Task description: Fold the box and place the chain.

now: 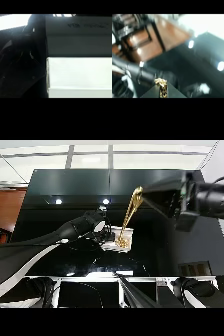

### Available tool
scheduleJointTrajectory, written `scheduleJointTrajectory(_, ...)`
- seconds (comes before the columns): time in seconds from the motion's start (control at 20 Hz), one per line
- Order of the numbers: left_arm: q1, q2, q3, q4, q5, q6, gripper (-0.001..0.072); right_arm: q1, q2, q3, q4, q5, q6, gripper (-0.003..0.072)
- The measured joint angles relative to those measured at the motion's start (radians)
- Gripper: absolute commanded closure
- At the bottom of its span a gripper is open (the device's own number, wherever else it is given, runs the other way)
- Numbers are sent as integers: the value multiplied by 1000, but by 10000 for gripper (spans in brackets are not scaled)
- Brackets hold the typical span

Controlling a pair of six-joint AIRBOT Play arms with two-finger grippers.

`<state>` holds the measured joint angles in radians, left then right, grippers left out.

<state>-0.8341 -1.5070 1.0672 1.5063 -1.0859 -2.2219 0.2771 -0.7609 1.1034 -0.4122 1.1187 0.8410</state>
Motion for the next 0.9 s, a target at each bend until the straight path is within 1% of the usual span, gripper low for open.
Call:
scheduleJointTrajectory(0.15,0,0,0,0,0,0,678,25,-16,-57,-90,40,75,671)
scheduleJointTrajectory(0.35,0,0,0,0,0,0,678,53,-50,-172,-170,40,138,670)
scheduleJointTrajectory(0.5,0,0,0,0,0,0,678,92,-85,-245,-192,-19,166,670)
scheduleJointTrajectory(0.75,0,0,0,0,2,0,677,153,-187,-286,-203,-104,182,665)
scheduleJointTrajectory(0.8,0,0,0,0,2,0,677,159,-205,-289,-205,-111,183,572)
scheduleJointTrajectory(0.85,0,0,0,0,2,0,677,162,-220,-291,-206,-120,187,280)
scheduleJointTrajectory(0.9,0,0,0,0,2,0,677,164,-230,-293,-208,-122,188,164)
